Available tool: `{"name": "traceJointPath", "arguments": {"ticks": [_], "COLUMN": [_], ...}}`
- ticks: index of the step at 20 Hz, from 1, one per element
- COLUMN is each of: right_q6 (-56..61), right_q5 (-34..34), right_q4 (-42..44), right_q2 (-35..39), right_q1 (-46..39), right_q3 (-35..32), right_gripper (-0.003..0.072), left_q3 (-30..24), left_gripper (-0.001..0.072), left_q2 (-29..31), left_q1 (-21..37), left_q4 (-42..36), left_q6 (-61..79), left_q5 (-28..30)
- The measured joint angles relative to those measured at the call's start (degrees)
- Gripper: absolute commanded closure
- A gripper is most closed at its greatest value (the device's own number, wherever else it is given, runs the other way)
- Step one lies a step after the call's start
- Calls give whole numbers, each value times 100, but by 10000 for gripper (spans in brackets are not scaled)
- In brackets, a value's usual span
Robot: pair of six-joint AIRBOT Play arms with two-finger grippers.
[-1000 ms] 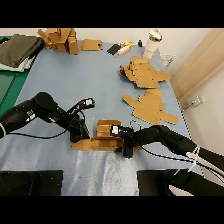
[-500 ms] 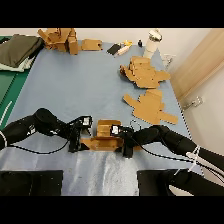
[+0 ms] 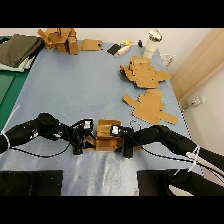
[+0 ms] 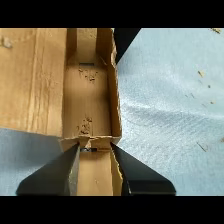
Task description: Fold the box.
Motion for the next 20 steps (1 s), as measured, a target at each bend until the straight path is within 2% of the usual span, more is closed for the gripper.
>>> {"name": "traceJointPath", "arguments": {"ticks": [7, 11, 12, 13, 14, 17, 18, 19, 20], "right_q6": [4, 2, 2, 2, 0, -7, -9, -13, -15], "right_q5": [0, 0, 0, 0, -2, -7, -7, -11, -15], "right_q4": [4, 4, 4, 7, 4, 0, -2, -4, -7], "right_q2": [0, 0, 0, 0, 0, 0, 0, 0, 0], "right_q1": [0, 0, 0, 0, 0, 2, 2, 2, 2], "right_q3": [0, 0, 0, 0, 0, 0, 0, 0, 0], "right_gripper": [207, 207, 207, 207, 207, 207, 207, 207, 207], "left_q3": [-9, -9, -9, -11, -15, -74, -92, -107, -118], "left_gripper": [604, 590, 509, 360, 274, 273, 166, 106, 102], "left_q2": [-68, -85, -90, -92, -92, -92, -92, -92, -92], "left_q1": [-144, -310, -341, -361, -378, -402, -407, -413, -413], "left_q4": [-181, -398, -431, -457, -479, -516, -518, -525, -533], "left_q6": [107, 131, 138, 142, 140, 142, 142, 142, 142], "left_q5": [341, 365, 365, 369, 376, 345, 315, 293, 273]}}
